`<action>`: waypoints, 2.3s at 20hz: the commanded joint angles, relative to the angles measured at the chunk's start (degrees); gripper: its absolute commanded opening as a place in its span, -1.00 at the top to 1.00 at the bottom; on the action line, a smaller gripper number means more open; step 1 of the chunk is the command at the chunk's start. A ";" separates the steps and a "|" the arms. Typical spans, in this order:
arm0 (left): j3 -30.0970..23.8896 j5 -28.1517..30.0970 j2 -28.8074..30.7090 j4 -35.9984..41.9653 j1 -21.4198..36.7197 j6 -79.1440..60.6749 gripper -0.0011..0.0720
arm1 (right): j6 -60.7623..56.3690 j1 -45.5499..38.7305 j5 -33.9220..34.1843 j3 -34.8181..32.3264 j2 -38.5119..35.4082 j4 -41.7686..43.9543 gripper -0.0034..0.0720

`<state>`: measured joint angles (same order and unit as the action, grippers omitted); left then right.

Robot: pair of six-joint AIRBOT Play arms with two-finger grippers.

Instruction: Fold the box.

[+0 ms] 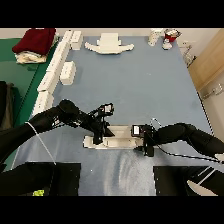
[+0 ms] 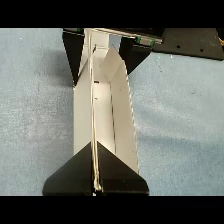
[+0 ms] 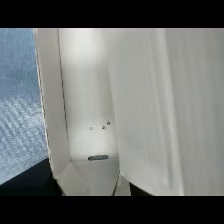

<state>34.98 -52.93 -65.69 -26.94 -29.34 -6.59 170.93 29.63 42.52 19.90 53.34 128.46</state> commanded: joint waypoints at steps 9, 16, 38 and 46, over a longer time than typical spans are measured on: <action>0.02 -0.02 0.00 -0.02 0.02 0.00 0.93 | -0.09 0.00 -0.02 -0.04 -0.76 -0.20 -0.82; 0.02 -0.02 -0.02 0.00 0.02 0.00 0.93 | -0.09 0.00 -0.04 -0.17 -0.09 -0.31 -0.38; 0.02 -0.02 0.00 0.15 0.02 0.00 0.93 | -0.09 0.00 -0.02 -0.15 -0.20 -0.57 -0.38; 0.02 4.57 -0.02 0.35 0.02 0.26 0.93 | -0.09 0.00 -0.02 -0.15 -0.20 -0.59 -0.38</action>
<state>35.00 -50.78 -65.67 -26.61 -29.34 -6.42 170.84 29.65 42.50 19.77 53.19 127.90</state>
